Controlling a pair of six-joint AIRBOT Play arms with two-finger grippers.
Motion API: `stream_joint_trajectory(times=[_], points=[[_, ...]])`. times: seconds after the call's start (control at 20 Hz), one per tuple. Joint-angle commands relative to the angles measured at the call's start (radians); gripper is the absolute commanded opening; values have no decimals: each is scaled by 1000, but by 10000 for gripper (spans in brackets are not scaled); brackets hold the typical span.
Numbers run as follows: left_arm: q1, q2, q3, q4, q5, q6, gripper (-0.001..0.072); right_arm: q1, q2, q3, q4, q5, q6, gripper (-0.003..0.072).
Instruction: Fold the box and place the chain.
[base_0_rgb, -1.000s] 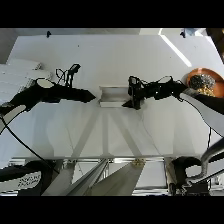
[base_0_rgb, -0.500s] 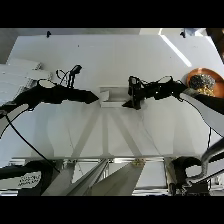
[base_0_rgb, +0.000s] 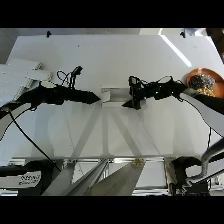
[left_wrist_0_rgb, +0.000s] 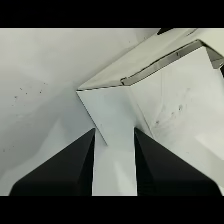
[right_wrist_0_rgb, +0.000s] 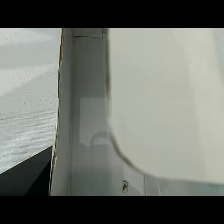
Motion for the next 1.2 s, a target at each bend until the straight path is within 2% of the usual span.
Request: stream_joint_trajectory(times=[0.0, 0.2, 0.35, 0.45, 0.5, 0.55, 0.6, 0.95, 1.15], points=[[26, -1, 0, 2, -9, 5, 275, 1, 0, 1, 0, 0, 0, 532], [33, -1, 0, -36, -76, 98, 275, 1, 0, 1, 0, 0, 0, 532], [27, -2, 0, -122, -77, 148, 275, 1, 0, 1, 0, 0, 0, 532], [19, -5, 0, -116, -77, 151, 280, 1, 0, 1, 0, 0, 0, 532], [14, -10, 0, -112, -77, 150, 328, 1, 0, 1, 0, 0, 0, 532], [11, -18, 0, -109, -69, 148, 420, 1, 0, 1, 0, 0, 0, 532], [5, -27, 0, -106, -56, 138, 438, 1, 0, 1, 0, 0, 0, 532], [-39, -71, 0, -161, -33, 138, 437, 1, 0, 1, 0, 0, 0, 532], [-39, -71, 0, -175, 22, 112, 436, 1, 0, 1, 0, 0, 0, 532]])
